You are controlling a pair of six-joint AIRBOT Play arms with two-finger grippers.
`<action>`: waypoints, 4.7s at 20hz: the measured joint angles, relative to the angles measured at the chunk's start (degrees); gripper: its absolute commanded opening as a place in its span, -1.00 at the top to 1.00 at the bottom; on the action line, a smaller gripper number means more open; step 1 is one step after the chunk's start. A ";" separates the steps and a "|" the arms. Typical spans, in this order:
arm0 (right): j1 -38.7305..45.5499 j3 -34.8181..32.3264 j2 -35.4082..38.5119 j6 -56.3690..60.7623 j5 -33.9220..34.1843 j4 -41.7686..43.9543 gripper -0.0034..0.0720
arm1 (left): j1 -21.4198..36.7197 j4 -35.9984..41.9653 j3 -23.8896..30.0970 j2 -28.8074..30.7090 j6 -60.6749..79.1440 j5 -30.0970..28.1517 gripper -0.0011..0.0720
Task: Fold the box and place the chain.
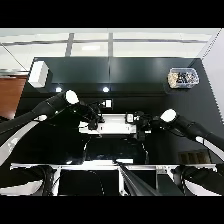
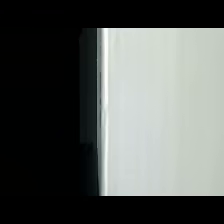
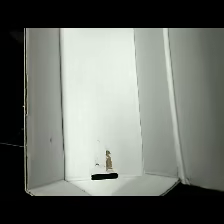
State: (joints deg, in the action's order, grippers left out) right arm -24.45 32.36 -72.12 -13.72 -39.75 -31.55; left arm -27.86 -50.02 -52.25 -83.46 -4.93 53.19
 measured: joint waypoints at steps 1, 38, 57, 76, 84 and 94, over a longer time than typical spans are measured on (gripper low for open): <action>0.00 0.00 -0.20 0.00 0.37 0.00 -0.95 | 0.00 0.00 0.00 0.00 0.00 0.04 0.90; -0.87 0.00 -1.25 -0.59 1.05 2.75 -0.95 | 0.00 -0.07 0.00 0.00 0.02 -0.04 0.91; -0.87 0.00 -1.25 0.07 1.62 2.78 -0.33 | 0.00 -0.11 0.00 0.00 0.02 -0.07 0.90; -0.94 0.00 -1.25 -0.07 1.57 2.60 -0.33 | 4.35 -18.62 -0.59 19.34 -31.36 19.17 0.91; -0.94 0.00 -1.25 -0.07 1.55 2.56 -0.33 | 4.20 11.08 6.88 16.31 -35.93 -2.58 0.91; -0.94 0.00 -1.25 -0.17 1.49 2.56 -0.33 | 1.64 7.19 4.24 4.44 -27.39 -7.04 0.92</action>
State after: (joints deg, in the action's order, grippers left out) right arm -25.39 32.36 -73.36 -13.89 -38.26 -28.99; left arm -26.22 -42.83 -48.01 -79.02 -32.32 46.15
